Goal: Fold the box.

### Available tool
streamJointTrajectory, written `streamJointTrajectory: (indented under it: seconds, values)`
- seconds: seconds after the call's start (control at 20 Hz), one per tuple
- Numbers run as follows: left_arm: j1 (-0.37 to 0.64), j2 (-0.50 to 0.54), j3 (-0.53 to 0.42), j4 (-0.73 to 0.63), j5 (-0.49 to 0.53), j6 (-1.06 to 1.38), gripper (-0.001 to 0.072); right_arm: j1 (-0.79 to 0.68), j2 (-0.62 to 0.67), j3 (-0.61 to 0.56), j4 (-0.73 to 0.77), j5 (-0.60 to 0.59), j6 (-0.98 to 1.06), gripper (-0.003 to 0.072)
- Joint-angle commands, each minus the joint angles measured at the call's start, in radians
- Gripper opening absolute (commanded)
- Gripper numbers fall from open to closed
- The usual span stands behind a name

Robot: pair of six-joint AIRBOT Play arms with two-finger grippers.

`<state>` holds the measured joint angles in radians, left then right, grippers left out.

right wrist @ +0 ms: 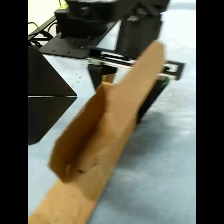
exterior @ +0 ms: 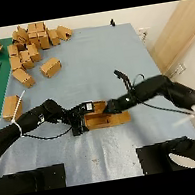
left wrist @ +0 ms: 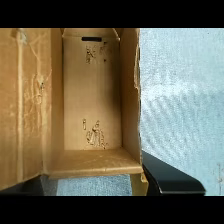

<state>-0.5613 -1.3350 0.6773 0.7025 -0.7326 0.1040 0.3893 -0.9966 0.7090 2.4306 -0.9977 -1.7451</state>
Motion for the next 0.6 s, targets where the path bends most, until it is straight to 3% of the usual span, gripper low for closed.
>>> streamJointTrajectory:
  seconds: [0.0, 0.1, 0.3, 0.55]
  values:
    - [0.000, 0.001, 0.000, 0.000, 0.000, 0.000, 0.0214, -0.005, -0.193, 0.146, 0.020, 0.023, -0.029, 0.0004]
    - [0.000, 0.001, 0.000, 0.000, 0.000, 0.000, 0.0214, -0.016, -0.298, 0.203, 0.021, 0.029, -0.045, 0.0003]
    - [0.000, 0.001, 0.000, 0.000, 0.000, 0.000, 0.0214, -0.028, -0.435, 0.210, 0.020, 0.043, -0.062, 0.0003]
    - [0.000, 0.001, 0.000, 0.000, 0.000, 0.000, 0.0214, -0.026, -0.489, 0.182, 0.021, 0.054, -0.071, 0.0003]
